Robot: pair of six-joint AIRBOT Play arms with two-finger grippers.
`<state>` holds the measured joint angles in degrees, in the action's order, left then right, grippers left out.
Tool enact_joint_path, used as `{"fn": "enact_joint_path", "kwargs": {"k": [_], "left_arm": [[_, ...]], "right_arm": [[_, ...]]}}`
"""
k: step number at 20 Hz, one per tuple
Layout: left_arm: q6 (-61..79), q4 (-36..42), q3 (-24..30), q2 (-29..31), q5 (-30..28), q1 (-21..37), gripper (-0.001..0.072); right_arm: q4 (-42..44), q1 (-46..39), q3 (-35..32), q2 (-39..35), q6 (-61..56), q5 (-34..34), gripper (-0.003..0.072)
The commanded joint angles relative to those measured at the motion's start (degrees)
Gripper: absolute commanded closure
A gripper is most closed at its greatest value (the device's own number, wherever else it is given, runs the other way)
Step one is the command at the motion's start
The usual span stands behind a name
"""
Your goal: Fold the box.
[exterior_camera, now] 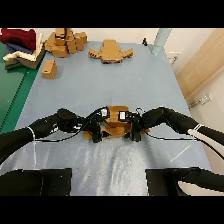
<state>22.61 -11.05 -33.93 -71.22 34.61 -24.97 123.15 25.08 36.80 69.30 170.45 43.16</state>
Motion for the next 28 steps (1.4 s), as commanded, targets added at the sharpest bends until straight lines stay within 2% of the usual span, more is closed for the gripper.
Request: {"fn": "enact_joint_path", "kwargs": {"k": [1, 7, 8, 9, 10, 16, 18, 20, 21, 23, 25, 28], "left_arm": [[0.5, 0.7, 0.0, -1.0, 0.1, 0.0, 0.0144], [-0.7, -0.6, 0.0, -1.5, -2.4, 0.1, 0.0148], [-2.7, -2.2, 0.0, -1.1, -3.3, 0.1, 0.0288], [-4.9, -5.4, 0.0, -0.4, -3.4, 0.3, 0.0514], [-7.8, -9.9, 0.0, 0.8, -3.2, 0.5, 0.0682], [-42.6, -35.9, 0.0, 13.3, 0.6, 2.3, 0.0698], [-63.9, -43.5, 0.0, 17.4, 1.6, 4.9, 0.0698], [-87.6, -49.7, 0.0, 19.3, 6.4, 9.3, 0.0698], [-97.0, -51.5, 0.0, 19.4, 10.1, 11.7, 0.0698], [-103.8, -52.0, 1.6, 19.3, 14.1, 15.5, 0.0698], [-108.4, -52.0, 4.0, 19.0, 12.4, 16.9, 0.0698], [-110.9, -50.1, 5.7, 15.6, 10.9, 15.5, 0.0698]], "right_arm": [[0.0, 0.0, 0.0, 0.0, 0.0, 0.0, 0.0093], [0.0, 0.0, 0.0, 0.0, 0.0, 0.0, 0.0093], [0.0, 0.0, 0.0, 0.0, 0.0, 0.0, 0.0093], [0.0, 0.0, 0.0, 0.0, 0.0, 0.0, 0.0093], [0.0, 0.0, 0.0, 0.0, 0.0, 0.0, 0.0093], [0.0, 0.0, 0.0, 0.0, 0.0, 0.0, 0.0093], [0.0, 0.0, 0.0, 0.0, 0.0, 0.0, 0.0093], [0.0, 0.0, 0.0, 0.0, 0.0, 0.0, 0.0093], [0.0, 0.0, 0.0, 0.0, 0.0, 0.0, 0.0093], [0.0, 0.0, 0.0, 0.0, 0.0, 0.0, 0.0093], [0.0, 0.0, 0.0, 0.0, 0.0, 0.0, 0.0093], [0.0, 0.0, 0.0, 0.0, 0.0, 0.0, 0.0093]]}}
